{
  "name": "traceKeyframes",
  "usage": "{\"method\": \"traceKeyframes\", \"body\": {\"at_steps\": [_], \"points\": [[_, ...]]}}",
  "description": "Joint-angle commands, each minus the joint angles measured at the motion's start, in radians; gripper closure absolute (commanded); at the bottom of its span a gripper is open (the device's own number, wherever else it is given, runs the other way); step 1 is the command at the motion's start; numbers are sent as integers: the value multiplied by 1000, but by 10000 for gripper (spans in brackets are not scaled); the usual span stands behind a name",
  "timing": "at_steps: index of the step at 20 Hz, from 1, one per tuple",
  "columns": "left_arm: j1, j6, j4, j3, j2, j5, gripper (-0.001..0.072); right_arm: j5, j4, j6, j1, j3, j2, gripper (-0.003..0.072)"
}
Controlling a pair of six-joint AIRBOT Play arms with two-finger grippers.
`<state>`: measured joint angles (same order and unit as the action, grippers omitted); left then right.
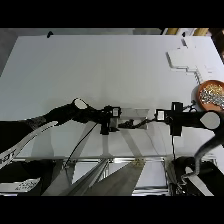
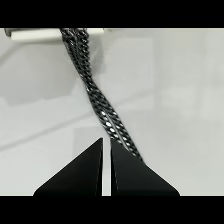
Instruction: Fold the box and place the chain.
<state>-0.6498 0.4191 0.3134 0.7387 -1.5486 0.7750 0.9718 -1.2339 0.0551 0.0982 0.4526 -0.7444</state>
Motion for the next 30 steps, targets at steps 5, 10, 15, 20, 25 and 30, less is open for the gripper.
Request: {"method": "traceKeyframes", "body": {"at_steps": [5,10,15,20,25,30], "points": [[0,0,0,0,0,0,501,-91,204,-282,-36,-1,-220,555],[0,0,0,0,0,0,501,-105,221,-326,-35,-1,-359,564],[0,0,0,0,0,0,501,-124,225,-317,-35,-1,-360,590],[0,0,0,0,0,0,501,-73,221,-314,-35,-1,-343,670],[0,0,0,0,0,0,501,-71,206,-288,-35,-1,-257,670],[0,0,0,0,0,0,501,-42,210,-261,-35,-1,-222,670]]}}
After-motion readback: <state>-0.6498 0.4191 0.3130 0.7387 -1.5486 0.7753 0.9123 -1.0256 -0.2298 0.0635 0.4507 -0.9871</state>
